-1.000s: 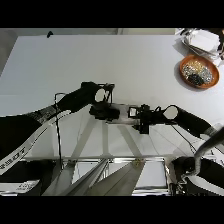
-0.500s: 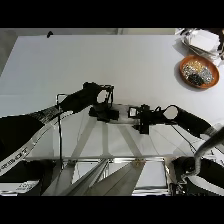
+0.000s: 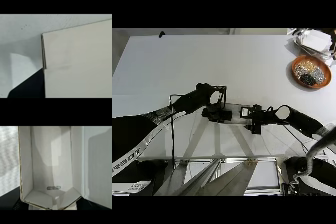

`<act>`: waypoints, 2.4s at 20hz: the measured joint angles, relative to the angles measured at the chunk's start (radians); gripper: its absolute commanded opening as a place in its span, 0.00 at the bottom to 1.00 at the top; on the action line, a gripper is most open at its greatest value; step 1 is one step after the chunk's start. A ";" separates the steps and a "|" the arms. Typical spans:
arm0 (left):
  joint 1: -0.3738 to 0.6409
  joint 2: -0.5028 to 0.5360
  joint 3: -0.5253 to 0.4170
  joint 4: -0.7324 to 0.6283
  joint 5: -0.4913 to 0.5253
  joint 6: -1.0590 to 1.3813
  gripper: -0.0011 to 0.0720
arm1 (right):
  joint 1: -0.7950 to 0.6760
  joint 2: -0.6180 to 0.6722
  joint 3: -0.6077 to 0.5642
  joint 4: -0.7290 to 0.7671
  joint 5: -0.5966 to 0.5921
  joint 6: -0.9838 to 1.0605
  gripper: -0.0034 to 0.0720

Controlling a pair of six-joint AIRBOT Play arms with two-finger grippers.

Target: Fold the box and place the chain.

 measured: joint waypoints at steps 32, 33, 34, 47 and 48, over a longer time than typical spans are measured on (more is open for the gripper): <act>0.191 0.296 -0.108 0.042 -0.091 0.673 0.91 | 0.000 0.000 0.000 -0.001 -0.001 0.000 0.59; 0.225 0.328 -0.113 0.028 -0.105 0.774 0.93 | 0.000 0.000 0.000 -0.001 -0.001 0.000 0.59; 0.259 0.354 -0.115 0.021 -0.116 0.869 0.97 | 0.000 0.000 0.000 -0.001 -0.001 0.000 0.59; 0.430 0.251 -0.340 -0.551 0.075 2.233 0.98 | 0.000 0.000 0.000 0.000 0.000 0.000 0.59; 0.431 0.228 -0.346 -0.599 0.101 2.269 0.98 | 0.000 0.000 0.000 0.000 0.000 0.000 0.59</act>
